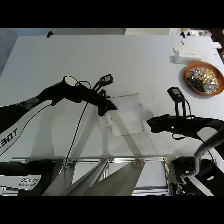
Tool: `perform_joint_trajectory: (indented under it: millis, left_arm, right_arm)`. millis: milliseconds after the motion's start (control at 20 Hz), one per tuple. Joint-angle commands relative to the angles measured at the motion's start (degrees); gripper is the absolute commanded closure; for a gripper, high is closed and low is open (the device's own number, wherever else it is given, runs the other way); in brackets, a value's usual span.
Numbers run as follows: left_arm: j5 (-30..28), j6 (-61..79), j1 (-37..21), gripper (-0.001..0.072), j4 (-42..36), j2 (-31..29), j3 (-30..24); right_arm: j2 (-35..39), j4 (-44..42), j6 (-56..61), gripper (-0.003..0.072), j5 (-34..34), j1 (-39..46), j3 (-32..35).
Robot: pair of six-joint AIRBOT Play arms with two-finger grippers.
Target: Fold the box and place the chain.
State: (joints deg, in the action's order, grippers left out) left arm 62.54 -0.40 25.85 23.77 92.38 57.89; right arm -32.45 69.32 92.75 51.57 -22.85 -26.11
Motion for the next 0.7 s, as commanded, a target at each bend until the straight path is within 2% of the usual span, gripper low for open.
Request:
perform_joint_trajectory:
  millis: [0, 250, 500, 650]
  left_arm:
    - [0.81, 2.91, 1.18, 0.0706, 0.76, -1.36, 0.00]
    - [-1.57, 2.95, 5.01, 0.0708, 4.37, -1.44, -0.02]
    - [-10.25, 2.71, 8.44, 0.0710, 6.47, -1.40, -0.04]
    - [-11.58, 3.04, 8.33, 0.0709, 4.26, -0.63, -0.04]
  right_arm:
    - [3.28, -0.07, -0.59, 0.0343, 0.96, -0.04, -3.34]
    - [9.97, 4.70, -3.04, 0.0344, 2.23, -0.04, -4.39]
    - [10.34, 5.95, -3.04, 0.0345, 4.79, -0.04, -4.37]
    - [10.34, 7.02, -3.04, 0.0346, 4.76, -0.04, -4.37]
